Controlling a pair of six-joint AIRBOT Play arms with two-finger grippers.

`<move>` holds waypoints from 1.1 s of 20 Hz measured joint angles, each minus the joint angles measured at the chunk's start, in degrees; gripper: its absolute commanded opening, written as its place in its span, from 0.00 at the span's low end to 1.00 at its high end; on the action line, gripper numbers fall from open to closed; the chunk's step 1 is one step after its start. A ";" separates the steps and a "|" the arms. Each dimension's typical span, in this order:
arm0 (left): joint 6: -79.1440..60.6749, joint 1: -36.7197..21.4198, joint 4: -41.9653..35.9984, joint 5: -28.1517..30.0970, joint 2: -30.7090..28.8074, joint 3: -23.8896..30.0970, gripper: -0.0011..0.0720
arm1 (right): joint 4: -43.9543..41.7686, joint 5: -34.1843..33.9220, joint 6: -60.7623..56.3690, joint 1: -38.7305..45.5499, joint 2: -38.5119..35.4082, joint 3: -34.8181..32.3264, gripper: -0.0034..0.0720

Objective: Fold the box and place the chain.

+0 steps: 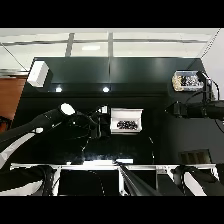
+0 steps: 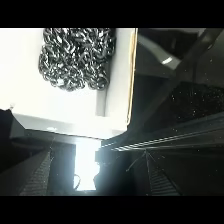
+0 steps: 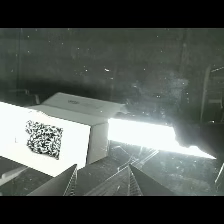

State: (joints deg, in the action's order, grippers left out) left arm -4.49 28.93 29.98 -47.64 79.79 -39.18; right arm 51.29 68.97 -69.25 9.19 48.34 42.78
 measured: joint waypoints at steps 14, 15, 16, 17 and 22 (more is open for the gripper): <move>1.84 0.15 4.35 1.64 1.16 -4.83 0.99 | -0.28 0.39 -0.02 0.00 0.00 0.00 0.54; 1.66 0.26 4.46 1.66 1.27 -4.92 0.99 | -0.31 0.39 -0.02 0.00 0.00 0.00 0.54; 1.42 0.37 4.52 1.75 1.40 -4.96 0.99 | -0.28 0.39 -0.02 0.00 0.00 0.00 0.54; 1.36 0.44 4.57 1.79 1.49 -4.98 0.99 | -0.28 0.39 -0.02 0.00 0.00 0.00 0.54; 0.96 0.61 4.48 1.16 1.68 -5.07 0.99 | -0.28 0.42 -0.02 0.00 0.00 0.00 0.54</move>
State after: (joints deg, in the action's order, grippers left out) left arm -3.53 29.54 34.46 -46.48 81.47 -44.25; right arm 51.00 69.38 -69.28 9.19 48.34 42.78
